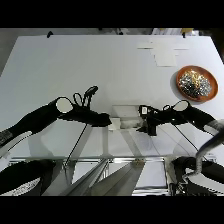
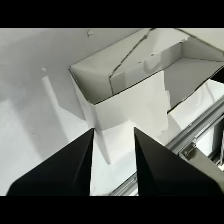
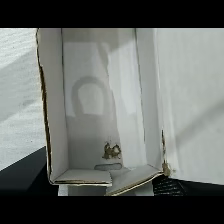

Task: Fold the box and place the chain.

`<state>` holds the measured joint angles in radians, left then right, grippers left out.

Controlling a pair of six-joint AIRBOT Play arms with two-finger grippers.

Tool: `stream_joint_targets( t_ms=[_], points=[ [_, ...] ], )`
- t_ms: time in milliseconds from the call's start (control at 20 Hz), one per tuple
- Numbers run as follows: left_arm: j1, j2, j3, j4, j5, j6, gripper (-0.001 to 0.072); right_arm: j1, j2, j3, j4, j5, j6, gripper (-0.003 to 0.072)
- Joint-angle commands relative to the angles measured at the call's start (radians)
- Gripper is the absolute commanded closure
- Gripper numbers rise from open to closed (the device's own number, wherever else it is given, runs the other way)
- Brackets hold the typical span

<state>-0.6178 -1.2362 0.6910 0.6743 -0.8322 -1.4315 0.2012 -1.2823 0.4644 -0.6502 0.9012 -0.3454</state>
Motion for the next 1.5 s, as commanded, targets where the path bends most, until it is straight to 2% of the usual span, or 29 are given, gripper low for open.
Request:
stream_joint_targets(
  t_ms=[0, 50, 200, 400, 500, 600, 850, 1050, 1300, 1450],
  points=[
    [-0.020, 0.003, 0.000, -0.012, 0.018, -0.002, 0.0411, 0.000, 0.000, 0.000, 0.000, 0.000, 0.000, 0.0230],
    [-0.025, 0.003, 0.000, -0.012, 0.024, -0.007, 0.0410, 0.000, 0.000, 0.000, 0.000, 0.000, 0.000, 0.0230],
    [-0.048, 0.000, 0.000, -0.012, 0.067, -0.018, 0.0311, 0.000, 0.000, 0.000, 0.000, 0.000, 0.000, 0.0230],
    [-0.088, -0.027, 0.000, -0.006, 0.108, -0.074, 0.0304, 0.000, 0.000, 0.000, 0.000, 0.000, 0.000, 0.0230],
    [-0.110, -0.034, 0.000, -0.003, 0.129, -0.091, 0.0267, 0.000, 0.000, 0.000, 0.000, 0.000, 0.000, 0.0230],
    [-0.125, -0.034, 0.000, 0.026, 0.162, -0.126, 0.0266, 0.000, 0.000, 0.000, 0.000, 0.000, 0.000, 0.0230],
    [-0.138, -0.034, 0.007, 0.200, 0.191, -0.339, 0.0267, 0.000, 0.000, 0.000, 0.000, 0.001, 0.000, 0.0230],
    [-0.161, -0.045, 0.037, 0.237, 0.212, -0.406, 0.0269, 0.000, 0.000, 0.000, 0.000, 0.000, 0.000, 0.0230],
    [-0.199, -0.103, 0.101, 0.276, 0.194, -0.467, 0.0273, 0.000, 0.000, 0.000, 0.000, 0.000, 0.000, 0.0230],
    [-0.203, -0.109, 0.143, 0.365, 0.147, -0.559, 0.0274, 0.000, 0.000, 0.000, 0.000, 0.000, 0.000, 0.0230]
  ],
)
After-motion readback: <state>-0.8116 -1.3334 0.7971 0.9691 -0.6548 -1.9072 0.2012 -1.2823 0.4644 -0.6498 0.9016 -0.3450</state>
